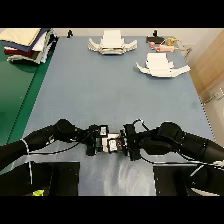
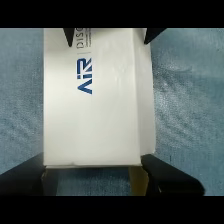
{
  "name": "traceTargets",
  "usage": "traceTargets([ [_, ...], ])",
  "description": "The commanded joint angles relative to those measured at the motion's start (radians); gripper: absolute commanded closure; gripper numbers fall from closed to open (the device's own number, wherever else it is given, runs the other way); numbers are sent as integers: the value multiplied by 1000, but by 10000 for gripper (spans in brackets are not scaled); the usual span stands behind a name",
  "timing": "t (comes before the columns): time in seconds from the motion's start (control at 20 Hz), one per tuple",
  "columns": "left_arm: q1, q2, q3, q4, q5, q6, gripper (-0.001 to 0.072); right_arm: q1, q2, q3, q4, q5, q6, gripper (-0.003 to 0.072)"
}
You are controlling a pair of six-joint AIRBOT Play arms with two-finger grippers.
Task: Fold the box.
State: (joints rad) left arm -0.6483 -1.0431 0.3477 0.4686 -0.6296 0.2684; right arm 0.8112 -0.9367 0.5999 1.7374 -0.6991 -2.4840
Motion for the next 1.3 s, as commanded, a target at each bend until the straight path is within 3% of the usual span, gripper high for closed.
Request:
traceTargets([
  [0.0, 0, 0, 0, 2, -1, 4, 514, 6, 42, 2, -48, 11, 26, 139],
  [0.2, 0, 0, 0, 2, -1, 4, 514, 6, 60, 11, -125, 10, 87, 139],
  [0.7, 0, 0, 0, 2, 0, 4, 514, 6, 52, 45, -124, 11, 87, 143],
  [0.8, 0, 0, 0, 2, 0, 4, 514, 6, 43, 45, -116, 10, 87, 265],
  [1.0, 0, 0, 0, 2, -1, 4, 514, 6, 9, 45, -76, 1, 87, 288],
  [1.05, 0, 0, 0, 2, -1, 4, 514, 6, 5, 45, -73, -3, 87, 398],
  [1.15, 0, 0, 0, 2, -1, 4, 514, 6, 5, 45, -72, -11, 109, 436],
  [1.2, 0, 0, 0, 2, -1, 4, 514, 7, 5, 45, -72, -23, 122, 544],
  [1.25, 0, 0, 0, 2, -1, 4, 514, 8, 5, 45, -63, -32, 121, 545],
])
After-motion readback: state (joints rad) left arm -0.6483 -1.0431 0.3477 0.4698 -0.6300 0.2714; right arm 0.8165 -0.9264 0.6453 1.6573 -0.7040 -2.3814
